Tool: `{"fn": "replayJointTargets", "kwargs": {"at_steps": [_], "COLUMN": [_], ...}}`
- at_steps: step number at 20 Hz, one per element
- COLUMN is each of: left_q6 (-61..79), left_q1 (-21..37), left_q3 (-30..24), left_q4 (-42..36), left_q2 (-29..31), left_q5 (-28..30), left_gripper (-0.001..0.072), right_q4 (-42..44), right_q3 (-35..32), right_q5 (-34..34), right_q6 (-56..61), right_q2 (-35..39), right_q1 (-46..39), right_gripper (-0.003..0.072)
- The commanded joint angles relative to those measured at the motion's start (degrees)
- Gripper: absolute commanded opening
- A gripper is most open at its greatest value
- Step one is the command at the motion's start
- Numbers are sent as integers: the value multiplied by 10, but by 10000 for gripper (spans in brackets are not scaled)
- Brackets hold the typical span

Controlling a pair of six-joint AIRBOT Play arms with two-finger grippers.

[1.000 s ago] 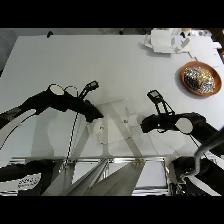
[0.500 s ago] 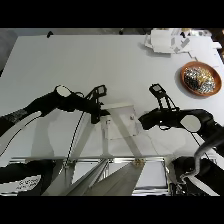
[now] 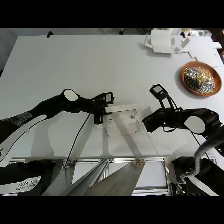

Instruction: Fold the box and place the chain.

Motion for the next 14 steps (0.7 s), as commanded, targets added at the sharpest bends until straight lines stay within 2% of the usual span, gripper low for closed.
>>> {"fn": "replayJointTargets", "kwargs": {"at_steps": [1,3,7,10,14], "left_q6": [32,75,76,76,76], "left_q1": [-2,-2,-2,-2,-2], "left_q3": [0,1,24,42,43], "left_q4": [6,1,4,4,-2], "left_q2": [0,0,0,-2,-37], "left_q5": [2,-12,-50,-54,-71], "left_gripper": [2,1,-2,-2,-1], "right_q4": [-6,-6,-6,-6,-6], "right_q3": [0,0,0,0,0], "right_q5": [8,9,10,10,10], "right_q6": [0,-2,-12,-20,-25], "right_q2": [1,1,1,1,1], "right_q1": [0,0,0,0,0], "right_gripper": [412,412,412,412,412]}}
